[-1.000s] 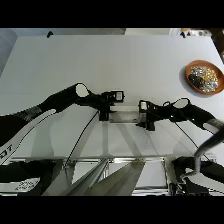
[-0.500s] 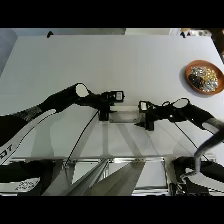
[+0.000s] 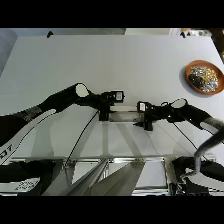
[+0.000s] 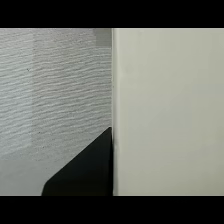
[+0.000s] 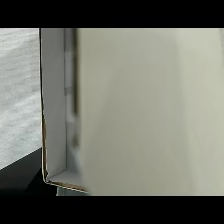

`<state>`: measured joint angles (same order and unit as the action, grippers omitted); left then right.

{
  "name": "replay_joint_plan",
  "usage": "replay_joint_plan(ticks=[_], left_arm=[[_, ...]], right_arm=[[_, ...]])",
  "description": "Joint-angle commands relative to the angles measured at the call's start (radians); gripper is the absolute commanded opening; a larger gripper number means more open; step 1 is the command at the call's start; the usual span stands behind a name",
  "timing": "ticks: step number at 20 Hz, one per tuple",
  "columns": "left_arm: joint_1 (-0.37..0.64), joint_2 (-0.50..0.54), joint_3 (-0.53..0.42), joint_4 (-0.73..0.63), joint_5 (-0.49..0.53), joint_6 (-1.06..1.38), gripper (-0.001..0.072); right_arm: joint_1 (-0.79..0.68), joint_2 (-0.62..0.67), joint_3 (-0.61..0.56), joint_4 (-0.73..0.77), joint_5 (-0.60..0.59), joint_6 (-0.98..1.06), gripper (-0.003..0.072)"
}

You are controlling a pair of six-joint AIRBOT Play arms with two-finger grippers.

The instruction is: Fold the box and place the chain.

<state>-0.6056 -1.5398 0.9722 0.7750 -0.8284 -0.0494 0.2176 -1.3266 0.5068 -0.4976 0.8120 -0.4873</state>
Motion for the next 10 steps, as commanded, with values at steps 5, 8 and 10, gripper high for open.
replay_joint_plan(ticks=[5,8,10], left_arm=[[0.0,-0.001,0.0,0.0,0.002,0.0,0.0011],[0.0,-0.001,0.0,0.0,0.002,0.0,0.0011],[0.0,-0.001,0.0,0.0,0.002,0.0,0.0011]], right_arm=[[0.002,-0.002,0.0,-0.002,0.004,0.001,0.0293],[0.002,-0.001,0.0,-0.003,0.015,0.019,0.0297],[0.002,-0.001,0.0,-0.003,0.015,0.023,0.0298]])
